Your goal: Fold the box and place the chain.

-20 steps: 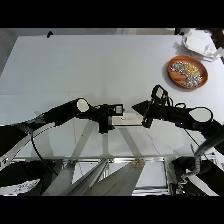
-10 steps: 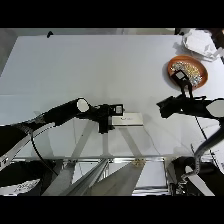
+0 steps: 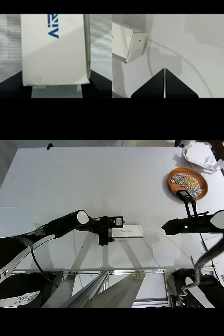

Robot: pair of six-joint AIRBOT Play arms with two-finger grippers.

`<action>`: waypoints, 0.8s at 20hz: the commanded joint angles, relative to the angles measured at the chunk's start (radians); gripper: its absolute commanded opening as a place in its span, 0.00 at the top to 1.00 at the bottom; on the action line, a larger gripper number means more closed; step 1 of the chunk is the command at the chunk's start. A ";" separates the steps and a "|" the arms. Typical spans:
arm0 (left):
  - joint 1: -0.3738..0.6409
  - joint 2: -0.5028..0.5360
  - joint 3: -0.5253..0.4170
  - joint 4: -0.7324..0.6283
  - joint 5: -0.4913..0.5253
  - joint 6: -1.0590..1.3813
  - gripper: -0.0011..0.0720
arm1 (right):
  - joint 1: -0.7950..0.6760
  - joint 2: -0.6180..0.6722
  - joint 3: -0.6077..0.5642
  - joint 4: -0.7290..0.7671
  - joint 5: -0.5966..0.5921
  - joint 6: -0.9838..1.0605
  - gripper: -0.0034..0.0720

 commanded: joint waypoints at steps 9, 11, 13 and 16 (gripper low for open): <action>0.205 0.180 0.001 0.060 0.040 -0.137 0.98 | -0.002 0.000 -0.009 -0.006 -0.040 0.050 0.93; 0.321 0.204 0.001 0.188 0.034 -0.317 0.98 | -0.002 0.000 -0.009 -0.007 -0.061 0.049 0.93; 0.452 0.220 0.000 0.352 0.024 -0.496 0.98 | -0.002 0.000 -0.009 -0.007 -0.067 0.049 0.93; 0.681 0.224 0.000 0.481 0.021 -0.723 0.98 | -0.002 0.001 -0.009 -0.016 -0.080 0.048 0.93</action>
